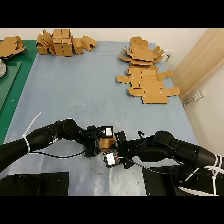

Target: Fold the box.

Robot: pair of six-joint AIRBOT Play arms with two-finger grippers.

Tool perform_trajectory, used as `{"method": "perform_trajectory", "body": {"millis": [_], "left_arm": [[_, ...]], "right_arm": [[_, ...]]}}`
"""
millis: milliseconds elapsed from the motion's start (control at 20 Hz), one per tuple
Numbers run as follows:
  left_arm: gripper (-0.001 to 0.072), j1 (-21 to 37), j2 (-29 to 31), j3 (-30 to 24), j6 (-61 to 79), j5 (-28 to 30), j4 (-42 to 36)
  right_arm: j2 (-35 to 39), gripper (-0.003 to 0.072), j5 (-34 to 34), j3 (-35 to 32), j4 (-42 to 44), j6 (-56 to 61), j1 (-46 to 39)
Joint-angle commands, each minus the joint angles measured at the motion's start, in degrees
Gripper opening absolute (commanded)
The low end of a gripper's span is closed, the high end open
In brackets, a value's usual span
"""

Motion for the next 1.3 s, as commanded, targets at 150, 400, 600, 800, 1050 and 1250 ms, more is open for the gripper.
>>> {"method": "perform_trajectory", "body": {"millis": [150, 400, 600, 800, 1050, 1250], "left_arm": [[0.0531, 0.0, 0.0, 0.0, 0.0, 0.0, 0.0], [0.0531, 0.0, 0.0, 0.0, 0.0, 0.0, 0.0], [0.0531, 0.0, 0.0, 0.0, 0.0, 0.0, 0.0], [0.0531, 0.0, 0.0, 0.0, 0.0, 0.0, 0.0], [0.0531, 0.0, 0.0, 0.0, 0.0, 0.0, 0.0], [0.0531, 0.0, 0.0, 0.0, 0.0, 0.0, 0.0]], "right_arm": [[8.9, 0.0162, -3.0, 0.4, -4.8, 9.6, 1.4], [15.4, 0.0005, -3.6, 0.3, -6.7, 50.6, 1.1], [19.4, 0.0002, -0.8, -4.3, -5.4, 92.1, 1.1], [26.3, 0.0002, 28.5, -20.4, 13.9, 99.9, 1.9], [21.0, 0.0002, 40.9, -24.2, 15.4, 107.4, 3.4], [13.7, 0.0002, 42.8, -23.1, 12.4, 113.2, 4.0]]}}
